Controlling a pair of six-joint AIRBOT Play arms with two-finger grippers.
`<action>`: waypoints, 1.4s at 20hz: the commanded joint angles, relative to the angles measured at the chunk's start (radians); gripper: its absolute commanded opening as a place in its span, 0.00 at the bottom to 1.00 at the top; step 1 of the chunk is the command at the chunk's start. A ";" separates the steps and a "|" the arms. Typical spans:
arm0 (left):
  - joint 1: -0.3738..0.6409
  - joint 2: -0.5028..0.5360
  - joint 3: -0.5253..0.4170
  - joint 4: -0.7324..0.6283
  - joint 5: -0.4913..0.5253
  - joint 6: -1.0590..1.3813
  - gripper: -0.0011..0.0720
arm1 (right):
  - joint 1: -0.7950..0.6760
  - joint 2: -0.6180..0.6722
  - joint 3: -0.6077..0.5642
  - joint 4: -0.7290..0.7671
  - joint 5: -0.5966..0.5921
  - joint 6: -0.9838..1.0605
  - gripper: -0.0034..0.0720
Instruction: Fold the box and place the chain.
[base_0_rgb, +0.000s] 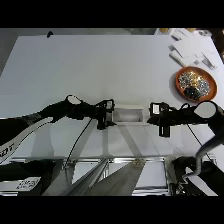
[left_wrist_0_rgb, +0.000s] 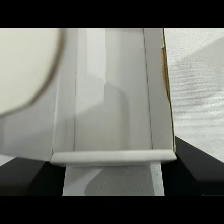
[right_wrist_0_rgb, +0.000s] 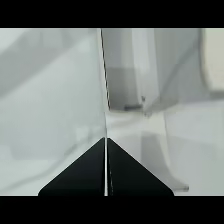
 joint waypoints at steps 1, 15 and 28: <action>0.000 0.000 0.000 0.000 0.000 0.000 0.30 | 0.000 0.038 0.001 0.295 -0.037 -0.003 0.07; 0.000 0.000 0.000 0.000 0.000 0.000 0.30 | 0.000 -0.372 0.001 0.523 -0.445 0.006 0.07; 0.000 0.000 0.000 0.000 0.000 0.000 0.30 | -0.078 -0.009 0.001 -0.135 -0.127 0.002 0.07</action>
